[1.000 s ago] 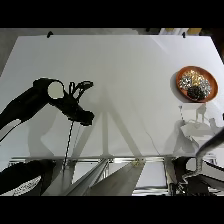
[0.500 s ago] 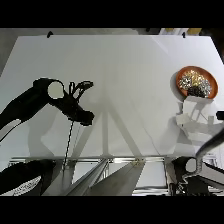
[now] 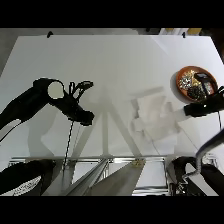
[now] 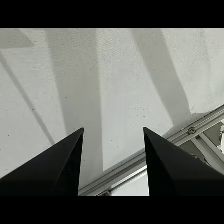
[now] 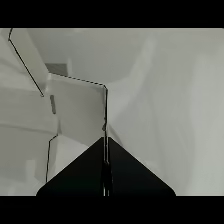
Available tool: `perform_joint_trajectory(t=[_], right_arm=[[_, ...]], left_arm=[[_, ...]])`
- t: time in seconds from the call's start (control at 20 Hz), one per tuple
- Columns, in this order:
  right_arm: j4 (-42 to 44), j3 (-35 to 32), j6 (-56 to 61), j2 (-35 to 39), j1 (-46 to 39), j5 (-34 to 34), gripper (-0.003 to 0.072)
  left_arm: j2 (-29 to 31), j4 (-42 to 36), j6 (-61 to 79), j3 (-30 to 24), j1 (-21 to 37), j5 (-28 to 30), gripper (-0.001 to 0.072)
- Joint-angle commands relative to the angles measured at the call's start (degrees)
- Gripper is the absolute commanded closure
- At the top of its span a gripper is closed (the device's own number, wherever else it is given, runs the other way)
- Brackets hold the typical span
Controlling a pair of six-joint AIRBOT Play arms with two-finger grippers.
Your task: Fold the box and place the chain.
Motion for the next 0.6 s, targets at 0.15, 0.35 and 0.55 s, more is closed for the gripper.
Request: perform_joint_trajectory(t=[0.15, 0.35, 0.55], right_arm=[[12.44, -14.75, 4.07, 12.09, 12.02, -13.62, 0.0667], [12.48, -18.03, 4.09, 12.07, 14.45, -16.26, 0.0667], [12.46, -18.03, 4.07, 12.02, 14.45, -16.79, 0.0666]], left_arm=[[0.00, 0.07, 0.31, -0.02, -0.02, 3.56, 0.0295], [-0.04, -0.31, 7.02, -0.04, -0.02, 12.24, 0.0294], [-0.07, -5.07, 19.28, -0.04, -0.02, 15.37, 0.0295]])
